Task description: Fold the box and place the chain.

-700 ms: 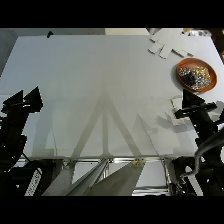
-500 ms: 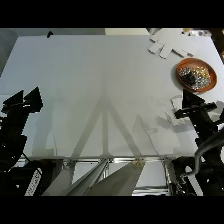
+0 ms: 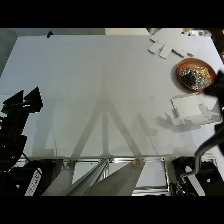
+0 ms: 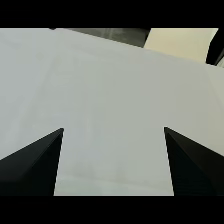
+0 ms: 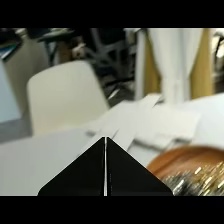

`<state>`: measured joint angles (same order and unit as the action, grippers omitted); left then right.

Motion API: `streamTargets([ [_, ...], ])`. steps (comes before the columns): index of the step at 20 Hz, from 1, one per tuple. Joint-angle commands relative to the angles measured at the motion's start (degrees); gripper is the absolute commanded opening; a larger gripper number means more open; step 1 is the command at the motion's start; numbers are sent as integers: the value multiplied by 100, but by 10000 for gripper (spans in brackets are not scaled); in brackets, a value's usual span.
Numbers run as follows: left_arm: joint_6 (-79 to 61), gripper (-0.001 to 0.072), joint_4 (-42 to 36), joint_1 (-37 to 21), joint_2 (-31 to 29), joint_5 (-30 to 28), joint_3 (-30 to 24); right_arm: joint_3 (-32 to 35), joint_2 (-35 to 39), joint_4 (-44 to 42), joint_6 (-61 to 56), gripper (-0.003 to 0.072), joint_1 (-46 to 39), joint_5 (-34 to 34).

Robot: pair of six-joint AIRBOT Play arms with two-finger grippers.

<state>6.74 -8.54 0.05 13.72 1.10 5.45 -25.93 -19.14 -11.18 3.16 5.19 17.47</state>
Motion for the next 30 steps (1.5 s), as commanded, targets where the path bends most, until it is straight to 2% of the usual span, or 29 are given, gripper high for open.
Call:
streamTargets([
  [1,-2,698,0,2,2,0,-4,-2120,-1768,-1176,1906,12,2,1513],
  [4,-2,698,0,2,2,0,-4,-4100,-3694,-2100,4299,11,-35,2358],
  [6,-2,698,0,2,2,0,-4,-5219,-4725,-3032,5554,9,-407,2776],
  [10,-2,698,0,2,2,0,-4,-6940,-6133,-6155,7834,7,-2122,4153],
  [12,-2,698,0,2,2,0,-4,-7506,-6601,-7029,8487,8,-3077,5141],
  [14,-2,698,0,2,2,0,-4,-7731,-6916,-7051,9521,9,-3834,6290],
  [16,-2,698,0,2,2,0,-4,-7731,-7180,-6688,9853,37,-4422,6996],
  [17,-2,698,2,2,2,0,-4,-7731,-7322,-6658,9875,295,-4686,7184],
  [18,-2,698,0,2,2,0,-4,-7731,-7442,-6874,9724,508,-4935,7232],
  [19,-2,698,0,2,2,0,-4,-7731,-7563,-7250,9785,541,-5115,7298],
  [21,-2,698,0,2,2,-2,-4,-7731,-7788,-7884,10238,544,-5257,7473],
  [23,-2,698,0,2,2,0,-4,-7731,-7954,-8126,10537,537,-5174,7503],
  [25,-2,698,2,2,2,0,-4,-7729,-8113,-8179,10649,522,-4975,7519],
  [26,-2,698,0,2,2,0,-4,-7726,-8212,-8279,10675,475,-4863,7552],
  [27,-2,698,2,2,2,0,-4,-7722,-8338,-8314,10736,464,-4710,7641],
  [30,-2,698,0,2,2,0,-4,-7718,-8655,-8000,10795,440,-4172,7713],
])
